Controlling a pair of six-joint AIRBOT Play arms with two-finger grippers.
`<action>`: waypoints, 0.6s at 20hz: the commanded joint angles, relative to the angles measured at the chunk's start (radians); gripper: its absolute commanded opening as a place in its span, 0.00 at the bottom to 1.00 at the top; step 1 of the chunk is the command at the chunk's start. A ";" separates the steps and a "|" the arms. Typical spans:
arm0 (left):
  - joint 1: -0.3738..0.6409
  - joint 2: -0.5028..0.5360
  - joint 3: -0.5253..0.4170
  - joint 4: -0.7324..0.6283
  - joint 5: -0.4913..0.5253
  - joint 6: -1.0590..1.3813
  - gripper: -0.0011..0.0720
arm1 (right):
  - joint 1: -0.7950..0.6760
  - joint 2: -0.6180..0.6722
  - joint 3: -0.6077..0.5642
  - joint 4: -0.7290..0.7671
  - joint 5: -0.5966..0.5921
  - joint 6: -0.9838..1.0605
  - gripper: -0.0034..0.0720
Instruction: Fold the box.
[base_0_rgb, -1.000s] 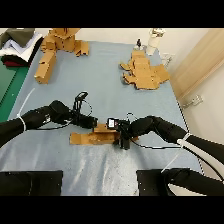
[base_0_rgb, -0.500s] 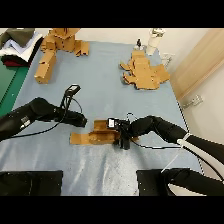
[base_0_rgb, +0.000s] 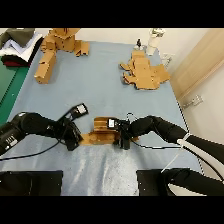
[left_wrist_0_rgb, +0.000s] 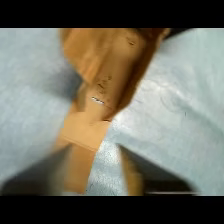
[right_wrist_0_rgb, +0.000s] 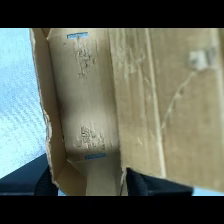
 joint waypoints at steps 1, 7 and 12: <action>-0.102 -0.028 -0.009 0.031 0.022 0.169 0.96 | 0.001 0.000 -0.001 0.000 0.000 0.000 0.63; -0.135 -0.145 -0.009 0.031 0.122 0.234 0.96 | 0.001 0.000 -0.001 0.000 0.000 0.000 0.63; -0.054 -0.146 -0.009 -0.002 0.132 0.250 0.96 | 0.001 0.000 -0.001 0.000 0.000 0.000 0.63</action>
